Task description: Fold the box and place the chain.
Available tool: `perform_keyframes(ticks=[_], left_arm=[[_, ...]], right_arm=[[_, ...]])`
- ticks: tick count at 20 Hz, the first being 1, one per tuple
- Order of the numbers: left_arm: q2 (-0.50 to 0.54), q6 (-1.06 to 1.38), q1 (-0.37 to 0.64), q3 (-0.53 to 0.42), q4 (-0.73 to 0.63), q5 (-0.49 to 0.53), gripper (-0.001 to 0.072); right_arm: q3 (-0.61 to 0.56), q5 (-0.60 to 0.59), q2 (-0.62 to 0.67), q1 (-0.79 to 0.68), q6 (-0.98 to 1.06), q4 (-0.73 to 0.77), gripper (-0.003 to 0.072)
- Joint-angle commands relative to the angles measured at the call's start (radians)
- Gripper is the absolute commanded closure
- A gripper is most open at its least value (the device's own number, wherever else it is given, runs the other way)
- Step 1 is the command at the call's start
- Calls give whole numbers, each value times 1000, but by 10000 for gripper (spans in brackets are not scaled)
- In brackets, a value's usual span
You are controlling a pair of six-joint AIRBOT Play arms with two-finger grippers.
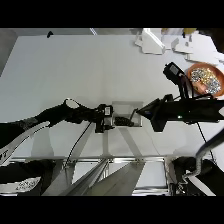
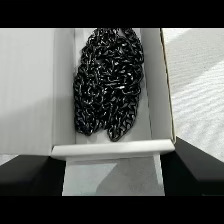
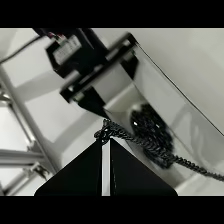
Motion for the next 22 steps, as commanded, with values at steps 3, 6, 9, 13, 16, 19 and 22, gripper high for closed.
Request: perform_keyframes(ticks=[3, 6, 9, 13, 16, 19, 22], left_arm=[[0, 0, 0, 0, 0, 0, 456], [0, 0, 0, 0, 0, 0, 456], [0, 0, 0, 0, 0, 0, 456], [0, 0, 0, 0, 0, 0, 456], [0, 0, 0, 0, 0, 0, 456], [0, 0, 0, 0, 0, 0, 456], [0, 0, 0, 0, 0, 0, 456]], right_arm=[[-5, -163, -150, 161, -23, -41, 669], [-5, -194, -259, 191, 76, -163, 659], [-3, -194, -293, 189, 88, -202, 496], [92, -129, -210, 102, 131, -282, 505], [134, -86, -175, -21, 272, -501, 642], [111, -60, -209, -138, 381, -628, 669], [47, -107, -285, -191, 403, -628, 667]])
